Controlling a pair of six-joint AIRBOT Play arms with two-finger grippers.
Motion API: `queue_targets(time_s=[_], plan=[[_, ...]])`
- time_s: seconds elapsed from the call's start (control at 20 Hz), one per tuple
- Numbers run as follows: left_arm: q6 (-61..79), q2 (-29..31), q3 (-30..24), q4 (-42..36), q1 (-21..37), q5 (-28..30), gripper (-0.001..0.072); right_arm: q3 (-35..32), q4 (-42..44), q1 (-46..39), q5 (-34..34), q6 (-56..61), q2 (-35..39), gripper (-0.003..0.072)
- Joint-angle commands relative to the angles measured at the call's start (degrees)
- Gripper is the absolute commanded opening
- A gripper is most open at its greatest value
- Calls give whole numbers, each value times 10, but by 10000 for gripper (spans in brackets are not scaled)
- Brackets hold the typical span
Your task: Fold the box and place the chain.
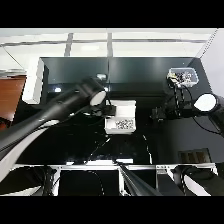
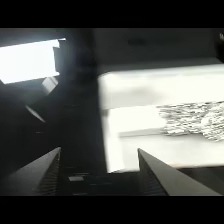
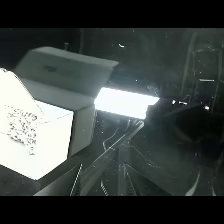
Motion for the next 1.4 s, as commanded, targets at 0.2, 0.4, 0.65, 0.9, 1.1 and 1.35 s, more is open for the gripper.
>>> queue_targets(time_s=[0.2, 0.4, 0.65, 0.9, 1.1, 1.35], plan=[[50, 219, -239, -21, 158, 75, 554, -20, 0, 2, -41, 0, 0, 306], [449, 222, -428, -450, 263, 342, 555, -20, 2, 1, -49, 1, 0, 306], [1037, 159, -438, -604, 306, 294, 720, -20, 2, 2, -48, 21, 0, 306], [1498, 146, -436, -612, 275, 307, 718, -20, 2, 2, -47, 46, 0, 306], [1551, 85, -419, -690, 271, 294, 718, -20, 4, 2, -48, 60, 0, 306], [1564, 48, -402, -719, 265, 280, 718, -20, 4, 2, -48, 59, 0, 306]])
